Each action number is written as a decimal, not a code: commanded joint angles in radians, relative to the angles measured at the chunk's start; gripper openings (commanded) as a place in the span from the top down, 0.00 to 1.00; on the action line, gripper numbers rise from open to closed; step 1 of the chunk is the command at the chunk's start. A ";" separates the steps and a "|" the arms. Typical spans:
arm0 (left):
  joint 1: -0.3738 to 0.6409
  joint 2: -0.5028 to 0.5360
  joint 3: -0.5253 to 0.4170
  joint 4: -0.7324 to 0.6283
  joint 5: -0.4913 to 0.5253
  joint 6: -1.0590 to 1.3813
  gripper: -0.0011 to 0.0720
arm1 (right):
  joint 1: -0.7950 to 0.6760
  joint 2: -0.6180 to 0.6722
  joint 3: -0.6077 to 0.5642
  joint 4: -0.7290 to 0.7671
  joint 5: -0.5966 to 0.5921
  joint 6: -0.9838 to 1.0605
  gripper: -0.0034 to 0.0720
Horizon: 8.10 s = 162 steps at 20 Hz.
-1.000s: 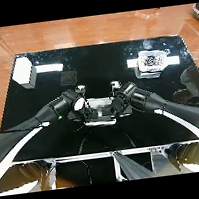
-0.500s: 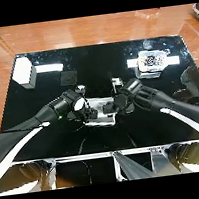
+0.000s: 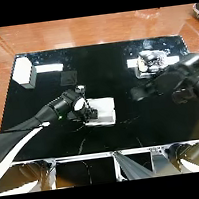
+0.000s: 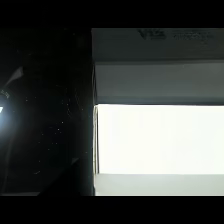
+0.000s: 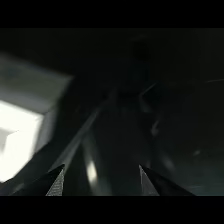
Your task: Fold the box and place the chain.
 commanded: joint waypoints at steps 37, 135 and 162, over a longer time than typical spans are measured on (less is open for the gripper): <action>0.008 0.002 0.034 0.004 0.017 -0.039 0.95 | -0.459 -0.820 0.587 0.032 0.281 -0.468 0.23; 0.008 0.002 0.034 0.006 0.014 -0.031 0.95 | -0.067 0.054 0.423 0.919 0.284 -0.497 0.93; 0.008 0.002 0.034 0.005 0.018 -0.031 0.95 | -0.064 0.040 0.230 0.766 0.003 -0.494 0.93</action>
